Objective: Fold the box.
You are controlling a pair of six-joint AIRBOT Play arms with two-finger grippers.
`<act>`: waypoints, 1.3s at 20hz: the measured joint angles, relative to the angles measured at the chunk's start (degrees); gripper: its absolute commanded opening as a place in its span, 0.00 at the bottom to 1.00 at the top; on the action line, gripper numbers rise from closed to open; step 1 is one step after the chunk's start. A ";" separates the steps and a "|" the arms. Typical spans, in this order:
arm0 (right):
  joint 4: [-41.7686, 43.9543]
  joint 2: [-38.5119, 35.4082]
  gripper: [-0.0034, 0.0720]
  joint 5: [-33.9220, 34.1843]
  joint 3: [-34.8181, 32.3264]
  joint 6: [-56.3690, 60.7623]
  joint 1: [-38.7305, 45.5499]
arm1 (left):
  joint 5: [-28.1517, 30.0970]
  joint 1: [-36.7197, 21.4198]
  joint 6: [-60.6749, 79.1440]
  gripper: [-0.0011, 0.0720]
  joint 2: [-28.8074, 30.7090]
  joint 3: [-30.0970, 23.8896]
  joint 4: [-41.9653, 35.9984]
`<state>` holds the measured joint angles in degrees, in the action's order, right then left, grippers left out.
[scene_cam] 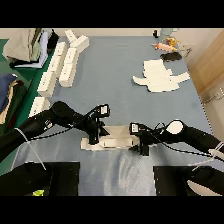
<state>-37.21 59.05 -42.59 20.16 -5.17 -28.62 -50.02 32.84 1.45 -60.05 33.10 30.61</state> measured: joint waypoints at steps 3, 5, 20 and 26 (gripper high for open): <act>-0.94 0.00 0.71 0.13 -0.09 -0.04 -0.11 | 0.07 -0.02 0.00 0.04 0.00 0.00 0.00; -1.27 0.00 0.71 0.13 -0.09 -0.04 -0.09 | 0.09 -0.02 0.00 0.04 0.00 0.00 0.00; -2.03 0.00 0.71 0.07 -0.09 0.15 -0.04 | 0.07 0.00 0.00 0.04 0.00 0.00 -0.07; -2.05 0.00 0.71 0.02 -0.09 0.17 -0.02 | 0.37 0.00 0.02 0.05 0.00 0.00 -0.79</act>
<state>-39.27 59.05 -42.57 20.08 -4.99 -28.64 -49.65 32.84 1.48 -60.05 33.10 29.82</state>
